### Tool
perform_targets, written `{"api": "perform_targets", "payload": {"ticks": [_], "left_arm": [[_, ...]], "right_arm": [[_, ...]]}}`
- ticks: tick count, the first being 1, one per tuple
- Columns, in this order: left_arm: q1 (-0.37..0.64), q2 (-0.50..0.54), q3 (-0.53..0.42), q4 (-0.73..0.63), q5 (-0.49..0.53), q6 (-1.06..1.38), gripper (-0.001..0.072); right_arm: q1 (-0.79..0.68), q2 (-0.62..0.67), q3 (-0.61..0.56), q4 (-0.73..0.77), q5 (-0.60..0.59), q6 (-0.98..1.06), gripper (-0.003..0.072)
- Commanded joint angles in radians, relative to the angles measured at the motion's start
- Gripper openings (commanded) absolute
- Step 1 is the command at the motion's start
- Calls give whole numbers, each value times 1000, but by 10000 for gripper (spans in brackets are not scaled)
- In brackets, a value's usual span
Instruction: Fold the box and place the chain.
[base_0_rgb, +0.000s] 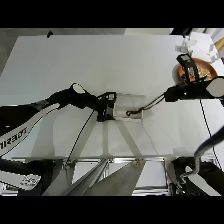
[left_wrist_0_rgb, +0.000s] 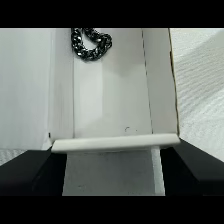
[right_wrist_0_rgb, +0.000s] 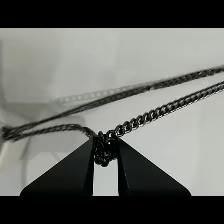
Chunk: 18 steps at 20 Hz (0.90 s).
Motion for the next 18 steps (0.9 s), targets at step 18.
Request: {"api": "perform_targets", "payload": {"ticks": [18], "left_arm": [[1,0,0,0,0,0,251]], "right_arm": [[492,77,0,176,-186,50,15]]}}
